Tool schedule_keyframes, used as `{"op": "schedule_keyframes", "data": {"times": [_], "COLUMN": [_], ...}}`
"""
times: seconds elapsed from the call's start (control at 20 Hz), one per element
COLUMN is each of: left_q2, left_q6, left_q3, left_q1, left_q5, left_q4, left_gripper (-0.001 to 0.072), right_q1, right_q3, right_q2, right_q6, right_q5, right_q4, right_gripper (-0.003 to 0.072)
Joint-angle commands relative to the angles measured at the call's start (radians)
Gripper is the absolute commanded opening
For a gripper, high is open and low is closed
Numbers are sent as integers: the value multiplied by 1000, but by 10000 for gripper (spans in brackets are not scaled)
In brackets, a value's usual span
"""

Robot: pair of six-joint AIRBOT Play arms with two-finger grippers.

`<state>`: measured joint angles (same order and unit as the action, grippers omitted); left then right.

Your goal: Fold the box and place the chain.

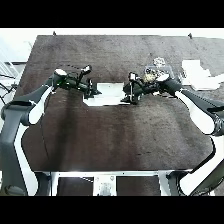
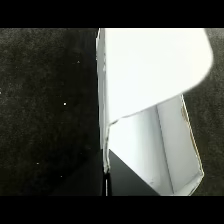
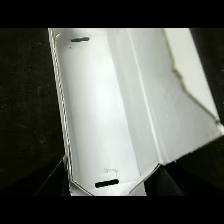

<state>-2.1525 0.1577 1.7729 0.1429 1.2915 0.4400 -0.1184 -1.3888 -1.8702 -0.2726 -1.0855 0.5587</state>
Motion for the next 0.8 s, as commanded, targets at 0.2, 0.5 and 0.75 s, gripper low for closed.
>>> {"op": "schedule_keyframes", "data": {"times": [0.2,0.5,0.75], "left_q2": [1,1,1], "left_q6": [0,0,0], "left_q3": [0,0,0], "left_q1": [0,0,0], "left_q5": [-1,-1,-1], "left_q4": [0,0,0], "left_gripper": [18,17,17], "right_q1": [-5,-19,-28], "right_q3": [-7,-59,-72], "right_q2": [-15,-69,-92], "right_q6": [-48,-42,-36], "right_q5": [-26,-52,-53], "right_q4": [-1,-1,-1], "right_gripper": [683,683,683]}}
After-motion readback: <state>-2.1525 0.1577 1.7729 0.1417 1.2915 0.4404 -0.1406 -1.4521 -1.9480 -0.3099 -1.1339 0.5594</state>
